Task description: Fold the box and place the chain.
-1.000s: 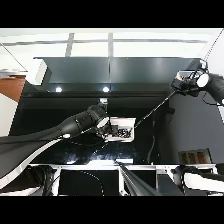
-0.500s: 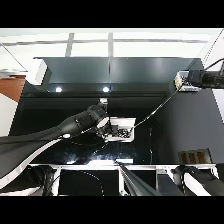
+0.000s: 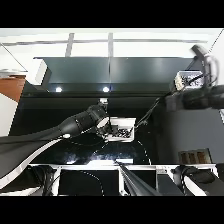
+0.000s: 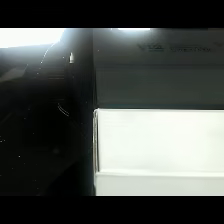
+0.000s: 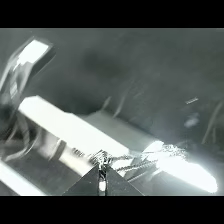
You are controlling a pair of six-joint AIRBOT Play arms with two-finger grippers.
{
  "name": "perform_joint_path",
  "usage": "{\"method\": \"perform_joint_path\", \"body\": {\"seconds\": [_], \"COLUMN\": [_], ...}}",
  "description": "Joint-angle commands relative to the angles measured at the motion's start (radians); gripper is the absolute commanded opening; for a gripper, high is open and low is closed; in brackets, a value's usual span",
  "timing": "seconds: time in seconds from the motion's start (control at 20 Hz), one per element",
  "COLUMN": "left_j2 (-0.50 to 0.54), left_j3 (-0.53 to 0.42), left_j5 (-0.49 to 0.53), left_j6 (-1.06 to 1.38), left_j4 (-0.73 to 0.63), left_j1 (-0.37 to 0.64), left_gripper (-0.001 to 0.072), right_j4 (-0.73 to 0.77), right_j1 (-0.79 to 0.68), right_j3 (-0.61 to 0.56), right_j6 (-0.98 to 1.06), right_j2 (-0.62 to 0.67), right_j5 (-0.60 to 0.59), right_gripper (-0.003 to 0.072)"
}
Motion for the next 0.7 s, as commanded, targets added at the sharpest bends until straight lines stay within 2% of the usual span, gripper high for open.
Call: {"method": "perform_joint_path", "body": {"seconds": [0.0,0.25,0.55,0.65], "left_j2": [0.0,0.0,0.0,0.0], "left_j3": [0.001,0.001,0.001,0.001], "left_j5": [0.001,-0.002,-0.002,-0.002], "left_j6": [0.0,0.0,0.0,0.0], "left_j4": [0.0,0.0,0.0,0.0], "left_j1": [0.0,0.0,0.0,0.0], "left_gripper": [0.0032,0.0032,0.0032,0.0032], "right_j4": [0.033,0.117,0.186,0.178], "right_j1": [0.16,0.281,0.332,0.32], "right_j3": [-0.076,-0.168,-0.219,-0.219], "right_j6": [0.047,0.051,0.051,0.05], "right_j2": [0.005,0.005,-0.001,-0.002], "right_j5": [-0.052,-0.146,-0.214,-0.211], "right_gripper": [0.0039,0.0039,0.0043,0.0605]}}
